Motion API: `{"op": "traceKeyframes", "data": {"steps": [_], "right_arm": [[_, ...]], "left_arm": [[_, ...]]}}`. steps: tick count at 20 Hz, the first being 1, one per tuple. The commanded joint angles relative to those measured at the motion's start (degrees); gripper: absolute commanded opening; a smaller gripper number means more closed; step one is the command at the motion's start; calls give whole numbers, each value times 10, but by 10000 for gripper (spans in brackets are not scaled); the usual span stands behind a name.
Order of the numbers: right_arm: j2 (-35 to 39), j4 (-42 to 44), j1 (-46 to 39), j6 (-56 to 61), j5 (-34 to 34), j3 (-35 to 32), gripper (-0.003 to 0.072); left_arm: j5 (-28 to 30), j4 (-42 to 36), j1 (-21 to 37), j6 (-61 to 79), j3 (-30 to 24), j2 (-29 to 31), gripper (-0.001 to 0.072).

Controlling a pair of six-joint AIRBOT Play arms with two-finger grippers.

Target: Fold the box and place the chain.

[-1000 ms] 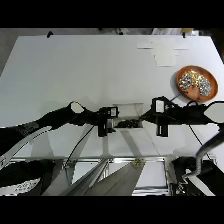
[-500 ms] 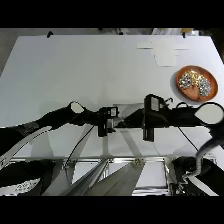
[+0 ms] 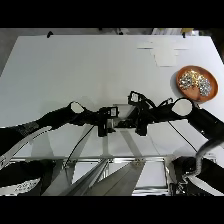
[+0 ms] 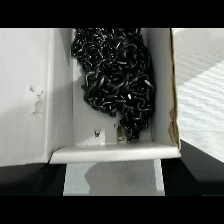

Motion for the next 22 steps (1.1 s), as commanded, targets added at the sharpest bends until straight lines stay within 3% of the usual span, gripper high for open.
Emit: {"op": "traceKeyframes", "data": {"steps": [1, 4, 7, 9, 12, 16, 17, 18, 19, 22], "right_arm": [[11, -67, 1, 19, 5, 37, 276], [26, -199, -2, 93, 7, 96, 161], [26, -304, -38, 218, 4, 104, 152], [25, -349, -77, 323, 16, 104, 19], [12, -353, -141, 450, 17, 104, 18], [-39, -368, -164, 502, 16, 104, 18], [-55, -372, -164, 517, 17, 104, 20], [-71, -374, -164, 529, 17, 104, 121], [-85, -376, -164, 536, 21, 104, 302], [-121, -403, -164, 573, 35, 104, 292]], "left_arm": [[0, 0, 0, 0, 0, 0, 209], [0, 0, 0, 0, 0, 0, 209], [0, 0, 0, 0, 0, 0, 209], [0, 0, 0, 0, 0, 0, 209], [0, 0, 0, 0, 0, 0, 209], [0, 0, 0, 0, 0, 0, 209], [0, 0, 0, 0, 0, 0, 209], [0, 0, 0, 0, 0, 0, 209], [0, 0, 0, 0, 0, 0, 209], [0, 0, 0, 0, 0, 0, 209]]}}
